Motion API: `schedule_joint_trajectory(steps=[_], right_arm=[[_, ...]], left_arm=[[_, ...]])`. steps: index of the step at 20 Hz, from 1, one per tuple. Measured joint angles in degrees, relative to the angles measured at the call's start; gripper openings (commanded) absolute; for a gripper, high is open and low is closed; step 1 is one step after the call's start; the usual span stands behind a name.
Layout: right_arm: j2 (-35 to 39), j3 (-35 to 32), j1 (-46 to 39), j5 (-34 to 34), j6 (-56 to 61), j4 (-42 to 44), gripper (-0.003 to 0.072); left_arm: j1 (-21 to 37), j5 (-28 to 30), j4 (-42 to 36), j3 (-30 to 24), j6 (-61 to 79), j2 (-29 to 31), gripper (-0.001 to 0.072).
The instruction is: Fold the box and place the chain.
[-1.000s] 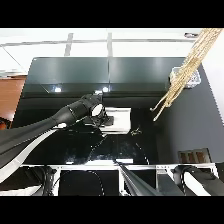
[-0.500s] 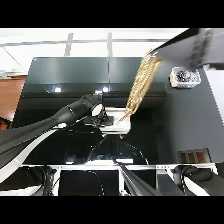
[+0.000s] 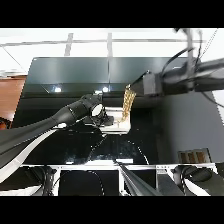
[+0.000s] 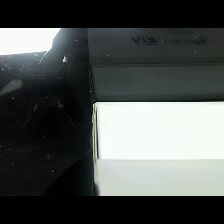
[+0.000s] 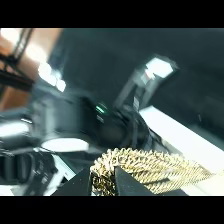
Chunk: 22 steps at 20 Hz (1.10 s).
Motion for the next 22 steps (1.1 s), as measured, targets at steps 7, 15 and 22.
schedule_joint_trajectory(steps=[7,15,22], right_arm=[[-0.42,-16.85,5.46,-14.36,0.52,-0.28,0.0014],[-0.24,-22.99,5.77,-18.16,-0.11,-0.37,0.0365],[3.45,-23.76,-6.32,-6.91,-1.07,-9.92,0.0365]], left_arm=[[0.0,0.02,0.02,0.0,0.0,0.0,0.0025],[0.0,0.02,0.04,0.0,-0.02,-0.02,0.0025],[0.02,0.0,0.02,0.0,0.0,-0.02,0.0025]])
